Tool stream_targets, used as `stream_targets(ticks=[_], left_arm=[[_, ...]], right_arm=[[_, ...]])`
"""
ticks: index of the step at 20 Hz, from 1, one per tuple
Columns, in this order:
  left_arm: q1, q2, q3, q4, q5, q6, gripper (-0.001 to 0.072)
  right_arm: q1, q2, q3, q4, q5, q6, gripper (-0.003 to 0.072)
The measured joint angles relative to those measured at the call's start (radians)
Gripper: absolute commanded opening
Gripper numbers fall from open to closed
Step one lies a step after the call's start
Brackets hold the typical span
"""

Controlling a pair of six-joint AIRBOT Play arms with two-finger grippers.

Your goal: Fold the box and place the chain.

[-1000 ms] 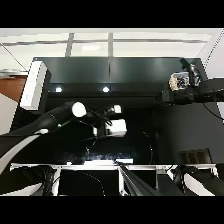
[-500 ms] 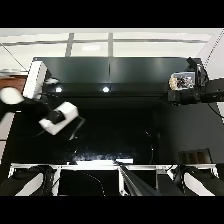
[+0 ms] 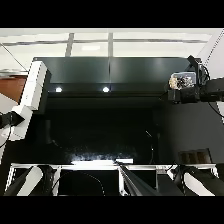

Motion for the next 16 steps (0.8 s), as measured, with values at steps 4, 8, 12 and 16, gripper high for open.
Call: stream_targets(ticks=[4, 8, 12, 16], left_arm=[[0.031, -0.029, -0.081, -0.081, 0.174, 0.146, 0.0232], [0.030, -0.085, -0.118, -0.135, 0.306, 0.255, 0.0234], [0.014, -0.139, -0.128, -0.182, 0.378, 0.360, 0.0718], [-0.005, -0.151, -0.113, -0.212, 0.402, 0.398, 0.0720]], right_arm=[[0.000, 0.000, 0.000, 0.000, 0.010, 0.004, 0.0027], [0.000, 0.000, 0.000, 0.001, 0.019, 0.020, 0.0027], [0.000, 0.000, 0.000, 0.003, 0.023, 0.039, 0.0027], [0.000, 0.000, 0.000, 0.003, 0.022, 0.059, 0.0027]])
